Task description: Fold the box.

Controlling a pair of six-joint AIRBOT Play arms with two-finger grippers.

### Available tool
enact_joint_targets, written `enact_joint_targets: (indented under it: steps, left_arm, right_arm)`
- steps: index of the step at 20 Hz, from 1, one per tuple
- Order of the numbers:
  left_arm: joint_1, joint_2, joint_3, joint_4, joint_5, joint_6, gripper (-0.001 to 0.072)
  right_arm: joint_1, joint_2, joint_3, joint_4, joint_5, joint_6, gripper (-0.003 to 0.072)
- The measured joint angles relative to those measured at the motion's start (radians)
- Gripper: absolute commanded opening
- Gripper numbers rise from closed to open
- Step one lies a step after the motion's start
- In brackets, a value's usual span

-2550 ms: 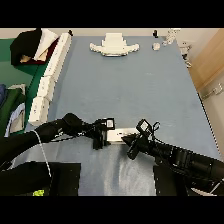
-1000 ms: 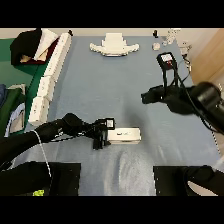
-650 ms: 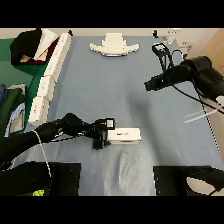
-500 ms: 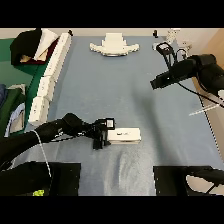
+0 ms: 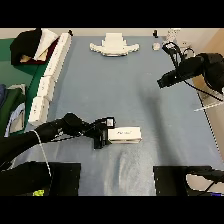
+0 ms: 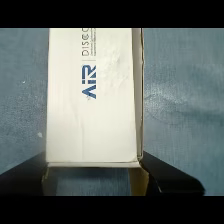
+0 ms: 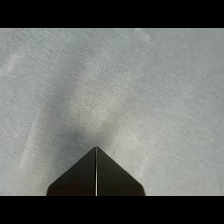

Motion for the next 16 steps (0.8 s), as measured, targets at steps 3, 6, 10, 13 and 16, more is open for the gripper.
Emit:
enact_joint_targets:
  steps: [3,6,10,13,16]
  left_arm:
    - [0.000,0.026,0.006,-0.012,0.006,-0.068,0.0524]
    - [0.029,0.089,0.010,0.006,0.075,-0.262,0.0524]
    - [0.186,0.133,0.066,0.124,0.214,-0.601,0.0524]
    - [0.346,0.061,0.178,0.215,0.249,-0.771,0.0524]
    - [0.497,-0.080,0.332,0.286,0.228,-0.882,0.0524]
  right_arm:
    - [-0.003,0.000,0.000,0.000,0.000,-0.003,0.0002]
    - [-0.003,0.000,0.000,0.001,0.000,-0.007,0.0002]
    - [-0.004,0.000,0.000,0.001,0.000,-0.007,0.0002]
    - [-0.004,0.000,0.000,0.001,0.000,-0.007,0.0002]
    - [-0.004,0.000,0.000,0.001,0.000,-0.007,0.0002]
